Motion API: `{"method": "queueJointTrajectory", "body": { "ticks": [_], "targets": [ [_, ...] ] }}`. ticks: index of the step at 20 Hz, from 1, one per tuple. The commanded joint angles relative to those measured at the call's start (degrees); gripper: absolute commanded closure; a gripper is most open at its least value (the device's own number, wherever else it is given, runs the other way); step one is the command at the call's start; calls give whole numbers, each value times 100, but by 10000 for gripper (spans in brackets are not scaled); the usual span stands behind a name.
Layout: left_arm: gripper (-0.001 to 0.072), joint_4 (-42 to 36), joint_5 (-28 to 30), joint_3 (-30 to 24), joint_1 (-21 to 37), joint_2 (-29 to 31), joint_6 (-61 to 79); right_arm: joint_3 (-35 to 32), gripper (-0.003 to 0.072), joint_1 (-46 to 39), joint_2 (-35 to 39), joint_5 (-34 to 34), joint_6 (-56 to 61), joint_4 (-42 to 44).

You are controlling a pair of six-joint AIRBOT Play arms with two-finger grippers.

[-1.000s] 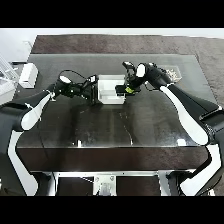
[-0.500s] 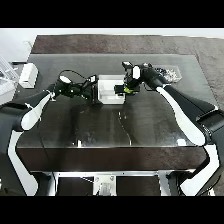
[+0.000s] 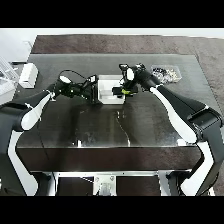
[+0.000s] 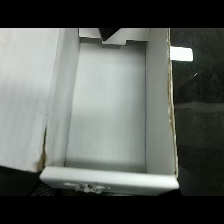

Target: Fold the box and place the chain.

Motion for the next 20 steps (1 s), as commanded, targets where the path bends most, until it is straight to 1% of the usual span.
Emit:
{"method": "queueJointTrajectory", "body": {
  "ticks": [1,5,7,8,9,13,14,17,18,20],
  "targets": [
    [191,2,0,-2,-2,0,0,26,284,15,-22,136,114,-170],
    [190,2,0,-2,-2,0,2,31,316,17,-22,173,210,-275],
    [191,2,0,-2,-2,0,2,55,318,17,-24,175,212,-278],
    [190,2,0,-2,-2,0,2,79,367,20,-26,177,212,-280],
    [191,2,0,-2,-2,0,2,94,382,22,-26,181,212,-280],
    [190,2,0,-2,-2,0,2,175,390,90,-28,210,214,-299],
    [191,2,0,-2,-2,0,2,177,436,111,-31,216,214,-297],
    [191,2,0,-2,-2,0,0,175,450,142,-33,236,234,-308],
    [191,2,0,-2,-2,0,2,177,469,142,-33,240,234,-323],
    [191,2,0,-2,-2,0,2,175,469,142,-33,282,234,-332]
  ]
}}
